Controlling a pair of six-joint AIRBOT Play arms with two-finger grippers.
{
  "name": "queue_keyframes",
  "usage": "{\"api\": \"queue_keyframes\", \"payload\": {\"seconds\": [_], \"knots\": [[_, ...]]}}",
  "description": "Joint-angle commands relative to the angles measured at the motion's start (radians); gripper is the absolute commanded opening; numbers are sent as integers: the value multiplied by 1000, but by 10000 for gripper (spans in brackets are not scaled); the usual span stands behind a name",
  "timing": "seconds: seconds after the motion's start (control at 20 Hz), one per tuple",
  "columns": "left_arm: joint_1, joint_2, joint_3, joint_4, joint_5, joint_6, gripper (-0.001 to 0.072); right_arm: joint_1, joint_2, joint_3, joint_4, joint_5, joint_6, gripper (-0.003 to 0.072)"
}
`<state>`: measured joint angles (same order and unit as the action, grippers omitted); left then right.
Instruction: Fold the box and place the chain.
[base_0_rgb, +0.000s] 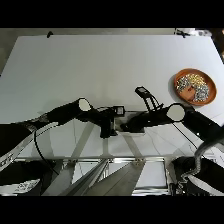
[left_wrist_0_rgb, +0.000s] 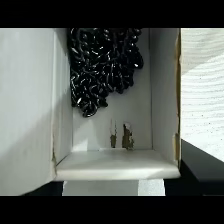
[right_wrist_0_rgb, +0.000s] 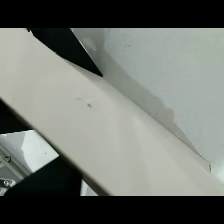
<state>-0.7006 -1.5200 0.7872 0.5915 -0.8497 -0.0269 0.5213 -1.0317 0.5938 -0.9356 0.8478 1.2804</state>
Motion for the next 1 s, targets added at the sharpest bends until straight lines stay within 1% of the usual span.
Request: {"api": "queue_keyframes", "payload": {"seconds": [0.0, 0.05, 0.1, 0.25, 0.3, 0.35, 0.45, 0.5, 0.55, 0.6, 0.65, 0.7, 0.8, 0.9, 0.95], "knots": [[1, 1, 0, 0, 0, 0, 211, 1, 47, -1, -11, 26, 6, 466], [1, 1, 0, 0, 0, 0, 211, 1, 74, -1, -13, 27, 6, 483], [1, 1, 0, 0, 0, 0, 211, 1, 107, -1, -13, 27, 6, 483], [1, 1, 0, 0, 0, 0, 211, -1, 223, 2, -37, 53, 7, 461], [1, 1, 0, 0, 0, 0, 211, -1, 263, 18, -92, 98, 28, 418], [1, 1, 0, 0, 0, 0, 211, -1, 293, 48, -175, 161, 68, 397], [1, 1, 0, 0, 0, 0, 211, -1, 336, 136, -378, 304, 141, 394], [1, 1, 0, 0, 0, 0, 211, -1, 344, 181, -455, 349, 157, 362], [1, 1, 0, 0, 0, 0, 211, -1, 343, 224, -513, 365, 156, 216], [1, 1, 0, 0, 0, 0, 211, -1, 334, 251, -550, 336, 155, 75], [1, 1, 0, 0, 0, 0, 211, -1, 320, 262, -563, 283, 149, 8], [1, 1, 0, 0, 0, 0, 211, -1, 295, 263, -563, 214, 124, 7], [1, 1, 0, 0, 0, 0, 211, -1, 212, 263, -552, 130, 49, 10], [1, 1, 0, 0, 0, 0, 211, -3, 85, 269, -541, 103, -18, 20], [1, 1, 0, 0, 0, 0, 211, -14, 22, 282, -503, 115, -57, 70]]}}
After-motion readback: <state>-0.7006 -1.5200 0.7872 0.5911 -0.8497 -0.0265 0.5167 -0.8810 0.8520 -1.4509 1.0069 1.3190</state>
